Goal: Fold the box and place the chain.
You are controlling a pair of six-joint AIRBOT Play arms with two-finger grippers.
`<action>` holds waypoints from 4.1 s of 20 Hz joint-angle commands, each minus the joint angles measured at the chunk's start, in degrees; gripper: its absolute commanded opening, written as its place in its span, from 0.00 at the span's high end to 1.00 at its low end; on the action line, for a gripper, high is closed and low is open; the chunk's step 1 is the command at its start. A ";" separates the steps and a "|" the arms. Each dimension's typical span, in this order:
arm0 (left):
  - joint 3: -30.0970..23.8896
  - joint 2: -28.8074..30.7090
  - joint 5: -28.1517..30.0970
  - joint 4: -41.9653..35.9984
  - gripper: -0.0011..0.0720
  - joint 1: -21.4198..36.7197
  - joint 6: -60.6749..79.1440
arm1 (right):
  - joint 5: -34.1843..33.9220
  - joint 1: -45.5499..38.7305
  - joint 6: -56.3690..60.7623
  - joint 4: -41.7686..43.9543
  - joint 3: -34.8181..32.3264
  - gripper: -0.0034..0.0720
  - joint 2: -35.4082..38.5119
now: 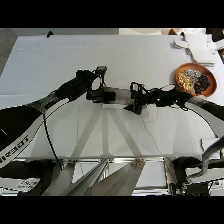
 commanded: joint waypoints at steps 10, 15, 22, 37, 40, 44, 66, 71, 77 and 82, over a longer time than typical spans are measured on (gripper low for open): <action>0.04 11.93 -11.26 0.66 0.51 0.24 11.87 | 0.02 -0.02 0.00 -0.22 0.02 0.34 0.02; -0.02 14.23 -19.41 -8.63 0.51 6.25 30.23 | 0.04 -0.02 0.00 -0.22 0.02 0.34 0.02; -4.07 13.64 -12.13 -27.54 0.19 17.57 76.89 | 0.04 -0.02 0.00 -0.22 0.02 0.34 0.02; -4.48 -5.07 -9.73 -47.93 0.03 27.87 144.98 | 0.04 0.00 0.00 -0.22 0.02 0.34 0.02; -4.48 -6.16 -10.56 -48.54 0.03 27.76 146.29 | 0.04 0.00 0.00 -0.22 0.02 0.34 0.02; -4.48 -6.71 -13.16 -48.81 0.03 27.45 146.29 | 0.04 -0.02 0.00 -0.22 0.02 0.34 0.02; -4.61 -10.82 -11.30 -52.57 0.03 24.37 140.26 | 0.02 -0.02 0.00 -0.22 0.02 0.34 0.02; -4.59 -11.45 -8.87 -53.92 0.04 23.45 140.12 | 0.02 -0.02 0.00 -0.22 0.02 0.34 0.02; -4.59 -11.32 -8.72 -50.71 0.04 22.12 140.26 | 0.02 -0.02 0.00 -0.22 0.02 0.34 0.02; -4.59 -11.32 -8.48 -50.73 0.33 22.05 140.21 | 0.02 -0.02 0.00 -0.22 0.02 0.34 0.02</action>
